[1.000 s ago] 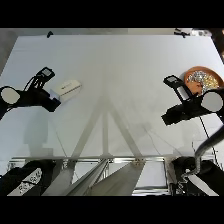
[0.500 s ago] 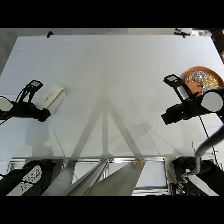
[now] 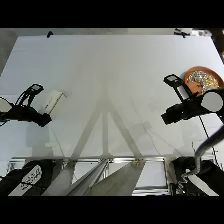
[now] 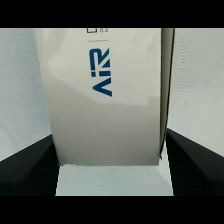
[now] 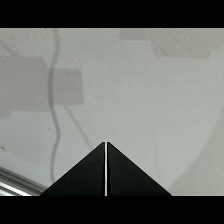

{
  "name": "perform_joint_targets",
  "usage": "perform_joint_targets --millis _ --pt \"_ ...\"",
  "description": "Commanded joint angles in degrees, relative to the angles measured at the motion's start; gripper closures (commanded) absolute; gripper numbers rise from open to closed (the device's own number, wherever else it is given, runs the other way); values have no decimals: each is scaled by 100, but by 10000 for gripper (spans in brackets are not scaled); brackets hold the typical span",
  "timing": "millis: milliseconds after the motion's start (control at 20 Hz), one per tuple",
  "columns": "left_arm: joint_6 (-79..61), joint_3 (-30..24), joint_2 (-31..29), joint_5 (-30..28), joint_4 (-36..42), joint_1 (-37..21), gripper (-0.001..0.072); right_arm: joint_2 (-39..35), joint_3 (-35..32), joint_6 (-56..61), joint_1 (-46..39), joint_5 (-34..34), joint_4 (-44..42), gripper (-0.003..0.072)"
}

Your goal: Fold the box and place the chain.

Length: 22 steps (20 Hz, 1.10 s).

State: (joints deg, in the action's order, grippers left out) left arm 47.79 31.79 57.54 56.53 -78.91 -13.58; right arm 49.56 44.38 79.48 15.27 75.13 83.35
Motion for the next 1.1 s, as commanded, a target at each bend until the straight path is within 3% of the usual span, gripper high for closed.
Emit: perform_joint_targets --millis 0,300,500,750,1050 --pt "-81 0 -372 -44 184 0 0 2 7 0 -2 -4 -2 678" --pt "-131 0 -1790 -280 260 345 8 2 7 9 -2 -146 -142 677" --pt "-125 0 -2433 48 514 367 9 2 7 7 -2 -199 -494 677" --pt "-125 0 -2855 72 514 367 9 2 7 24 -2 -271 -535 677" --pt "-125 0 -2881 74 514 367 9 2 7 31 -2 -254 -535 677"
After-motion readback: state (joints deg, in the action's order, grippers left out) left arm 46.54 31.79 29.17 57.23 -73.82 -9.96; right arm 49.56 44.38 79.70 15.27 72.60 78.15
